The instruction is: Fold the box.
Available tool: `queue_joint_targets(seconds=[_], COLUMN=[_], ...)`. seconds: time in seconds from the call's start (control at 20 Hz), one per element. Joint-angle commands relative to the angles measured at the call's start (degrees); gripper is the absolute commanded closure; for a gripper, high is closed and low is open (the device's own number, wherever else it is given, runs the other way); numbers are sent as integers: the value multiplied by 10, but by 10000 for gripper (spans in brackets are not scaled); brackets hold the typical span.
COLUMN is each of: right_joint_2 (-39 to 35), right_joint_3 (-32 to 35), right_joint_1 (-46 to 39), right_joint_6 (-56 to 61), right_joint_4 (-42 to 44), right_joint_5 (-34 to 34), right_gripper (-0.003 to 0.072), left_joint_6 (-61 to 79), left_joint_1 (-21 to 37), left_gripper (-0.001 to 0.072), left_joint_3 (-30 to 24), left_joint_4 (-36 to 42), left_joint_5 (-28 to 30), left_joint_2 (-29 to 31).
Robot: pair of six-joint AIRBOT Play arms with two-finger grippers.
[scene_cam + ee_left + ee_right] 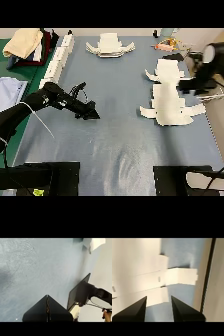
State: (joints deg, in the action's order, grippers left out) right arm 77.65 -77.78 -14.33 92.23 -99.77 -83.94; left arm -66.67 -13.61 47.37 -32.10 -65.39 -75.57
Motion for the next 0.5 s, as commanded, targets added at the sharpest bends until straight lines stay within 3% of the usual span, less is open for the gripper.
queue_joint_targets(seconds=[0.0,0.2,0.45], right_joint_2=[33,102,162], right_joint_3=[-9,-12,-30], right_joint_1=[-176,-284,-336], right_joint_6=[-106,-204,-264], right_joint_4=[50,189,240], right_joint_5=[26,52,40], right_gripper=[217,217,220], left_joint_6=[0,0,0], left_joint_1=[0,0,0], left_gripper=[697,697,697], left_joint_3=[0,0,0], left_joint_4=[0,2,3], left_joint_5=[29,41,46], left_joint_2=[0,0,0])
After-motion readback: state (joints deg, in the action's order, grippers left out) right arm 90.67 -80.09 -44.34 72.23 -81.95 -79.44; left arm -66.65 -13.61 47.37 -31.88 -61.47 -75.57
